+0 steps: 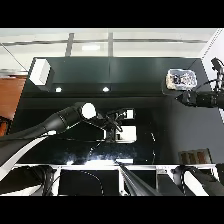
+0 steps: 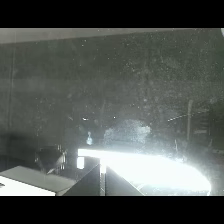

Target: Fold the box and place the chain.

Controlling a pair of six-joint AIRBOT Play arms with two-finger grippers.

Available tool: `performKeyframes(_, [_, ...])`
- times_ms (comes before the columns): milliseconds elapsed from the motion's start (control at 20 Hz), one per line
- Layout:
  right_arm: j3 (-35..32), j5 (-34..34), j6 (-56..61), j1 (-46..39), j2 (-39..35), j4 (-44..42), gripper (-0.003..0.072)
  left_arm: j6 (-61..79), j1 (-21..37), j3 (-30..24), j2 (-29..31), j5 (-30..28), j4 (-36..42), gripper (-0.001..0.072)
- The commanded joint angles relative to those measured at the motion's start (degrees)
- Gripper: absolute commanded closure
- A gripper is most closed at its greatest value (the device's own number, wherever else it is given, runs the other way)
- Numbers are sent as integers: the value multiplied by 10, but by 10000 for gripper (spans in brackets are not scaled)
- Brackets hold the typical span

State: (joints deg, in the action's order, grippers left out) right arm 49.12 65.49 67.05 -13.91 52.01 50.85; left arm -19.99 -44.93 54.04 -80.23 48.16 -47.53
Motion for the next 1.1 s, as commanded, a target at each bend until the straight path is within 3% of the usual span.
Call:
performKeyframes(0, [0, 0, 0, 0, 0, 0, 640, 0, 0, 0, -5, 0, -3, 2])
performKeyframes(550, [-1, -4, 0, 0, 0, -1, 640, 0, -20, 0, -40, -32, -15, 12])
performKeyframes(600, [-1, -4, 0, 0, 0, -1, 640, -2, -21, 0, -40, -35, -15, 108])
performKeyframes(650, [-1, -4, 0, 0, 0, -1, 640, -28, -19, 3, -37, -35, -17, 281])
performKeyframes(700, [-1, -4, 0, 0, 0, 0, 640, -76, -11, 11, -34, -31, -31, 351])
performKeyframes(850, [-1, -4, 0, 0, 0, 0, 640, -210, 41, 21, -3, -16, -130, 353])
performKeyframes(1050, [-1, -4, 0, 0, 0, 0, 640, -302, 194, 21, 62, 48, -209, 352])
